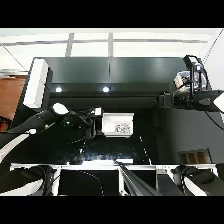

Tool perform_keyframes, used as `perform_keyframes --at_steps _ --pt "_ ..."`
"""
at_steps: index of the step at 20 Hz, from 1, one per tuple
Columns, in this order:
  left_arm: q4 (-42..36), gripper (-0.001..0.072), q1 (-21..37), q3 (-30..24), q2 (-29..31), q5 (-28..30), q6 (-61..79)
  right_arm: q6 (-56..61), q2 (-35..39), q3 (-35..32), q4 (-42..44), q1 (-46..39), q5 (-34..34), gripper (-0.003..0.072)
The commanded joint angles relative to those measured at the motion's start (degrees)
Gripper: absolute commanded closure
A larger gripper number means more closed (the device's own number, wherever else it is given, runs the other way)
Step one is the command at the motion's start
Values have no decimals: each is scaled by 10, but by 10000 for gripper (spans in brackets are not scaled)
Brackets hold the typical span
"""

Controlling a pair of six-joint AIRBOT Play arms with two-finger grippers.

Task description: Fold the box and place the chain.

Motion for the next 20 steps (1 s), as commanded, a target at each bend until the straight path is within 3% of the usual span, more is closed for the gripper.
perform_keyframes --at_steps 1,4,5,6,9,14,20 --pt "1 227 0 0 0 4 -1 -1 -9 0 7 2 -16 312" --pt "1 228 0 0 0 4 -1 0 -49 0 17 16 -43 308" --pt "1 227 0 0 0 4 -1 -1 -67 0 22 29 -68 181" --pt "1 227 0 0 0 4 -1 -6 -84 0 27 43 -92 -25" --pt "1 227 0 0 0 4 -1 -125 -138 0 108 80 -126 -26" --pt "1 227 -1 0 0 4 -1 -459 -177 0 291 63 -117 -24" --pt "1 227 -1 0 0 4 -1 -631 -187 -23 290 65 -23 -17"
